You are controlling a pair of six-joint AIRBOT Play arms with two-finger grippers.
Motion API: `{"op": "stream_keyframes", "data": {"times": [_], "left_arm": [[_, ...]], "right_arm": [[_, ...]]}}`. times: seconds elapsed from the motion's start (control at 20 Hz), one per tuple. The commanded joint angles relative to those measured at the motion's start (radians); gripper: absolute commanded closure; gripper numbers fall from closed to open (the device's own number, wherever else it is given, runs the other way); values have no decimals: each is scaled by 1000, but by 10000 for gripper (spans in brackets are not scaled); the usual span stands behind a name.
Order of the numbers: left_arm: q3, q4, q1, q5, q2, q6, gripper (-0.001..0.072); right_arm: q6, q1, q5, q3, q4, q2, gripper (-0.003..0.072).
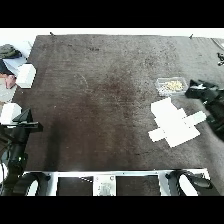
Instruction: Fold the box and place the chain.
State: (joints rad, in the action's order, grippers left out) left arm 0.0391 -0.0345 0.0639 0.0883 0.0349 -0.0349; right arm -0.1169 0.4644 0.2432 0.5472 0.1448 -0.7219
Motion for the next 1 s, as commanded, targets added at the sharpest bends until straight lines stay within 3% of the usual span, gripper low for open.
{"op": "stream_keyframes", "data": {"times": [0.0, 0.05, 0.2, 0.45, 0.7, 0.75, 0.8, 0.95], "left_arm": [[0, 0, 0, 0, 0, 0, 696], [0, 0, 0, 0, 0, 0, 697], [0, 0, 0, 0, 0, 0, 697], [0, 0, 0, 0, 0, 0, 696], [0, 0, 0, 0, 0, 0, 696], [0, 0, 0, 0, 0, 0, 696], [0, 0, 0, 0, 0, 0, 696], [0, 0, 0, 0, 0, 0, 697]], "right_arm": [[-349, 346, 539, 203, 455, -190, 341], [-378, 414, 645, 273, 572, -252, 341], [-392, 545, 875, 447, 731, -413, 341], [-396, 589, 978, 658, 948, -650, 340], [-410, 584, 1255, 975, 1022, -981, 339], [-411, 580, 1265, 1015, 1039, -1027, 339], [-409, 580, 1273, 1044, 1041, -1061, 272], [-399, 576, 1297, 1099, 986, -1130, 268]]}}
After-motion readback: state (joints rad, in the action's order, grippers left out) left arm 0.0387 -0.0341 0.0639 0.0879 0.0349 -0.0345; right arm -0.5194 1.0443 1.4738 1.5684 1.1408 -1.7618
